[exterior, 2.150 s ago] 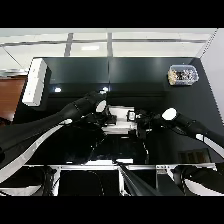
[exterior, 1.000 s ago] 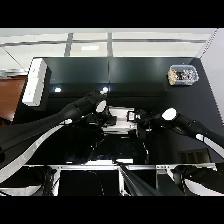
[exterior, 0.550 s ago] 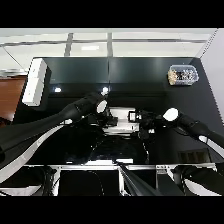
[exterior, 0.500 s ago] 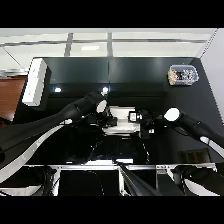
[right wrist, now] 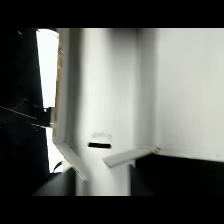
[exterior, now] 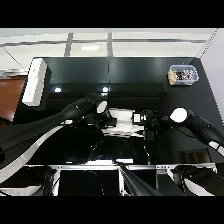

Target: Fold the box and place the chain.

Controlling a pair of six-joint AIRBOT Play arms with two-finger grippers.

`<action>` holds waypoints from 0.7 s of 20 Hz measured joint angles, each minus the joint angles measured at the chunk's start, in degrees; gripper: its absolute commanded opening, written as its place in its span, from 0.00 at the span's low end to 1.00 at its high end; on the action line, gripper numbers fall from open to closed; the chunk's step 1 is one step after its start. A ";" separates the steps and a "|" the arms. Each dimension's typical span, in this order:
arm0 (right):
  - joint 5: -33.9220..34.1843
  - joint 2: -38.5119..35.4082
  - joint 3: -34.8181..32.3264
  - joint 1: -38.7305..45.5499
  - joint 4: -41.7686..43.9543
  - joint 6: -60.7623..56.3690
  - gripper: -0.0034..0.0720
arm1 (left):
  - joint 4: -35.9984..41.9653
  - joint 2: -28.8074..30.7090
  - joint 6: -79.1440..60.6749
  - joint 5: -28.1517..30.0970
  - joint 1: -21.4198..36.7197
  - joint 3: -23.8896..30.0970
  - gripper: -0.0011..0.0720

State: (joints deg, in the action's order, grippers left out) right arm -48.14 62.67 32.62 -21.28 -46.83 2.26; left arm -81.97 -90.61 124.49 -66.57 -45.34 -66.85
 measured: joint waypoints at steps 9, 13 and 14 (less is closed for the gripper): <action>2.58 3.28 -0.26 -1.53 10.99 -0.37 0.30 | -0.22 0.00 0.00 0.13 0.02 0.00 0.05; 4.11 5.18 -0.26 -1.97 16.37 -0.55 0.28 | -0.17 0.00 0.11 0.37 0.02 0.00 0.05; 4.39 5.40 -0.26 -2.03 16.96 -0.92 0.37 | -0.04 0.00 0.22 0.50 0.02 0.00 0.05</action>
